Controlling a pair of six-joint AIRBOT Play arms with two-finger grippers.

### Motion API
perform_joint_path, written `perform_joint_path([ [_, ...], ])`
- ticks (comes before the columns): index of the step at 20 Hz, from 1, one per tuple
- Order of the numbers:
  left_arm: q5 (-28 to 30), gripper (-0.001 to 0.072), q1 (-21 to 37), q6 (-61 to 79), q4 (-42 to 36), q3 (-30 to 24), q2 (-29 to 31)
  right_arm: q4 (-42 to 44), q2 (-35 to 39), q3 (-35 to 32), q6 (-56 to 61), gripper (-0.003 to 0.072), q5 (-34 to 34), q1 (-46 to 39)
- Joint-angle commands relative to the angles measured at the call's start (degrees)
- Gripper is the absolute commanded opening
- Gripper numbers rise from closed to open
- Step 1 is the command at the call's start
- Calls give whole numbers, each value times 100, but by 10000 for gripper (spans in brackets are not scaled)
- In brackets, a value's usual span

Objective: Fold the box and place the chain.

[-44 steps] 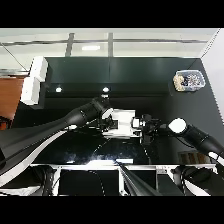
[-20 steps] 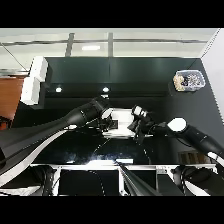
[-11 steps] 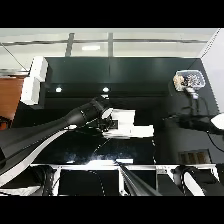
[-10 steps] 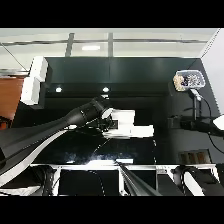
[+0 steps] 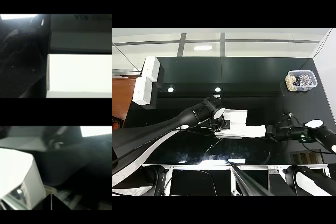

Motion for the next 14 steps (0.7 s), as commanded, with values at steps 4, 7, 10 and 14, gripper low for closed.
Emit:
perform_joint_path([
  [4,-13,31,4,-2,2,0,0,863,-310,433,-662,34,450,400],
  [7,-13,31,4,-2,2,0,0,848,-310,678,-667,575,813,402],
  [10,-13,31,4,-2,2,0,0,922,-310,721,-586,607,813,424],
  [14,-13,32,4,-2,4,0,0,903,-310,730,-264,606,481,977],
])
